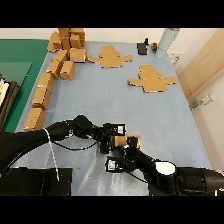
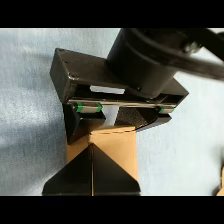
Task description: Fold the box.
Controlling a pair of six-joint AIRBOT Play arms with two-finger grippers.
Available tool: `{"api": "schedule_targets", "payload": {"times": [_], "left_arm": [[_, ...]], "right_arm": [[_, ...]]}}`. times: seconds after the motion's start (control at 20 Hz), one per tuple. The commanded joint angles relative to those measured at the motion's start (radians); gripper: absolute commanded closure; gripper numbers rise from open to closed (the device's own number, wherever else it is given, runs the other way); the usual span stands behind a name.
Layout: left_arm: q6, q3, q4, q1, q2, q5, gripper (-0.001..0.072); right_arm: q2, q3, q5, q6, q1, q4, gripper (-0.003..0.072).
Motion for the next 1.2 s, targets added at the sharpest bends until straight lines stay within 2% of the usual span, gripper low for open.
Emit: {"api": "schedule_targets", "payload": {"times": [0.0, 0.35, 1.15], "left_arm": [[0.0, 0.0, 0.0, 0.0, 0.0, 0.0, 0.0236], [0.0, 0.0, 0.0, 0.0, 0.0, 0.0, 0.0236], [0.0, 0.0, 0.0, 0.0, 0.0, 0.0, 0.0236]], "right_arm": [[0.021, 0.001, -0.022, 0.019, 0.0, -0.077, 0.068], [0.122, 0.001, -0.038, 0.032, 0.0, -0.093, 0.068], [0.12, 0.002, -0.053, 0.033, 0.0, -0.048, 0.068]]}}
